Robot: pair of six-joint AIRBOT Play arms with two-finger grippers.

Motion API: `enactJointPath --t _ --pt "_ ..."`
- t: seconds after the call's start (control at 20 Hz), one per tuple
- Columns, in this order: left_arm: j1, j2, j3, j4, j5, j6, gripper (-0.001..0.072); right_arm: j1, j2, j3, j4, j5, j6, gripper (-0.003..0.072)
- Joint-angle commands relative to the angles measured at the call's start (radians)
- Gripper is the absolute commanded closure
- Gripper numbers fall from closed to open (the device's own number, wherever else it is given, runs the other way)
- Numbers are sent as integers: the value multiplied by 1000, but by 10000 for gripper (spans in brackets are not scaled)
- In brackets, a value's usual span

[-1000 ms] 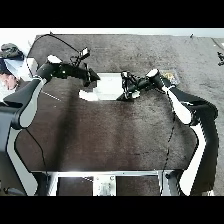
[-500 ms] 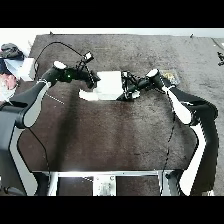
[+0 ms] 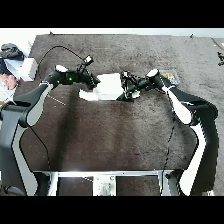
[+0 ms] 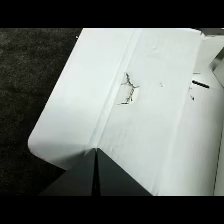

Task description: Fold the box and place the chain.

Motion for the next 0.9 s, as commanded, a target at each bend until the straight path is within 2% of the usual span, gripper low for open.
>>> enactJointPath --t 0.0,0.25,0.45,0.5,0.55,0.6,0.8,0.85 --pt "0 11 10 -14 -5 28 698 0 0 0 0 0 -1 242" --pt "44 92 32 -14 -28 36 698 0 0 0 0 0 -1 242" --pt "98 158 40 26 -265 54 695 0 0 0 0 0 -1 242" --pt "100 161 41 80 -334 114 624 0 0 0 0 0 -1 242" --pt "99 161 40 146 -372 164 306 0 0 0 0 0 -1 242" --pt "90 160 31 206 -367 163 143 0 0 0 0 0 -1 242" --pt "53 159 -27 341 -306 166 142 0 0 0 0 0 -1 242" --pt "44 159 -47 353 -273 167 24 0 0 0 0 0 -1 242"
